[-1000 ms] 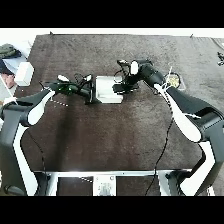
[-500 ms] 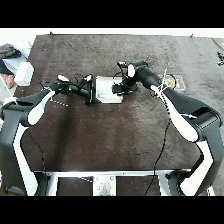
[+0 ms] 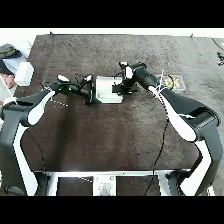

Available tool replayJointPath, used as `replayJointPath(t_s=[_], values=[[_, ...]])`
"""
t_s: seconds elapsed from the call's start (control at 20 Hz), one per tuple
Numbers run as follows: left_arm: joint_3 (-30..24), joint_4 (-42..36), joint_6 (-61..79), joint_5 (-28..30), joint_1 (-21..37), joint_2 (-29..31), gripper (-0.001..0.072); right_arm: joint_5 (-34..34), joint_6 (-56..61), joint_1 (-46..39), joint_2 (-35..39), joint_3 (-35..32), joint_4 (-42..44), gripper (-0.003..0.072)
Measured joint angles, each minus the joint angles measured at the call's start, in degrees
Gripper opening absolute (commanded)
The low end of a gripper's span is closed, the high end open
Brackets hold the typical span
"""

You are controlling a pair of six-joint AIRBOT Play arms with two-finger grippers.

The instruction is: Fold the box and place the chain.

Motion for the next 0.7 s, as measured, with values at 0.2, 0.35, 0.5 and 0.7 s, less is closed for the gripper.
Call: replayJointPath(t_s=[0.2,0.35,0.5,0.7], values=[[0.0,0.0,0.0,-0.1,0.0,0.0,0.0404,2.6,1.0,0.7,-2.0,3.1,-1.6,0.0318],[0.0,0.0,0.0,-0.2,0.0,0.0,0.0404,4.2,1.6,1.9,-2.7,5.0,-4.7,0.0318],[0.0,0.0,0.0,-0.2,0.0,0.0,0.0404,5.5,2.3,2.6,-3.2,5.7,-6.6,0.0317],[0.0,0.0,0.0,-0.3,0.0,0.0,0.0404,6.6,4.4,3.0,-3.7,6.1,-7.6,0.0318]])
